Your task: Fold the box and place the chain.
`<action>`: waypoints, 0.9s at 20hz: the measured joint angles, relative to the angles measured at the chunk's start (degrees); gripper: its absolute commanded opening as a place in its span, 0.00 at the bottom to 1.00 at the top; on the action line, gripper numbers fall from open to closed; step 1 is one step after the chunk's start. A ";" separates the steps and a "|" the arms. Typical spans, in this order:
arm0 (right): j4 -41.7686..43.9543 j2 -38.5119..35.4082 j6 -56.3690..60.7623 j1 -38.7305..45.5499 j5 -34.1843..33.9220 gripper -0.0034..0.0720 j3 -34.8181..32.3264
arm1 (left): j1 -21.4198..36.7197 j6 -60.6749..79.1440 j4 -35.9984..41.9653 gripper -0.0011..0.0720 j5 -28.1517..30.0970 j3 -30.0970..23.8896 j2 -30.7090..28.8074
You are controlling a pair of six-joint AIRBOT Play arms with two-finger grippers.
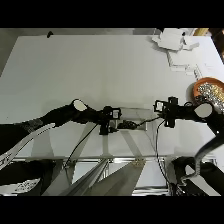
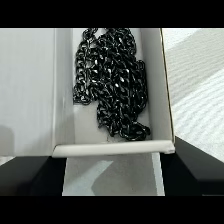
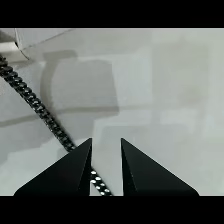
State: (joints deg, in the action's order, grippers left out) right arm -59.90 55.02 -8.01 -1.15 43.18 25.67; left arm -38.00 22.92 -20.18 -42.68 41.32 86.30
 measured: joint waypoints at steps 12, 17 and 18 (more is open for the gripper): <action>-1.09 6.93 -5.70 0.20 -0.46 0.37 0.00 | 0.00 0.00 0.02 0.36 0.02 0.00 0.00; -1.05 7.67 -5.97 0.22 -0.22 0.33 0.00 | 0.00 0.00 0.02 0.36 0.00 0.00 0.00; -1.09 7.58 -5.99 0.22 -0.20 0.33 -0.02 | 0.00 0.00 0.02 0.36 0.00 0.00 0.00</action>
